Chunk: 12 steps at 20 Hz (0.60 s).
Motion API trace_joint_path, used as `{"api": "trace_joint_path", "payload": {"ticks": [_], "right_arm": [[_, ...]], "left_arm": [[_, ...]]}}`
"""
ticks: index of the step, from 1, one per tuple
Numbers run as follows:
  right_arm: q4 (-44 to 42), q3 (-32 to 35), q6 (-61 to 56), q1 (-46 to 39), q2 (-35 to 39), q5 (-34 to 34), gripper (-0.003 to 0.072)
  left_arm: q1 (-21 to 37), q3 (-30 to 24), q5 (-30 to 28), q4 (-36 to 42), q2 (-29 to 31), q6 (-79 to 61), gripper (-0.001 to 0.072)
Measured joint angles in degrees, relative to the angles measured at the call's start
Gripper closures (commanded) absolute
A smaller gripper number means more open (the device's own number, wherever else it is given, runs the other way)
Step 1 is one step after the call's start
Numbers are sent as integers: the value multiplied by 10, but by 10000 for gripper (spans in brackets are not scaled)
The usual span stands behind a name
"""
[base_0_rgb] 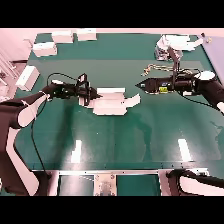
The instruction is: Fold the box and place the chain.
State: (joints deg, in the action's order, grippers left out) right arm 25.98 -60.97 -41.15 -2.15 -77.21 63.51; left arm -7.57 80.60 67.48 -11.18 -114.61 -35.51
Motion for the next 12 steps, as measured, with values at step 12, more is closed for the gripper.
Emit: {"api": "trace_joint_path", "payload": {"ticks": [12], "right_arm": [[103, 213, 214, 131, 159, -185, 137]], "left_arm": [[0, 0, 0, 1, 0, 0, 690]]}}
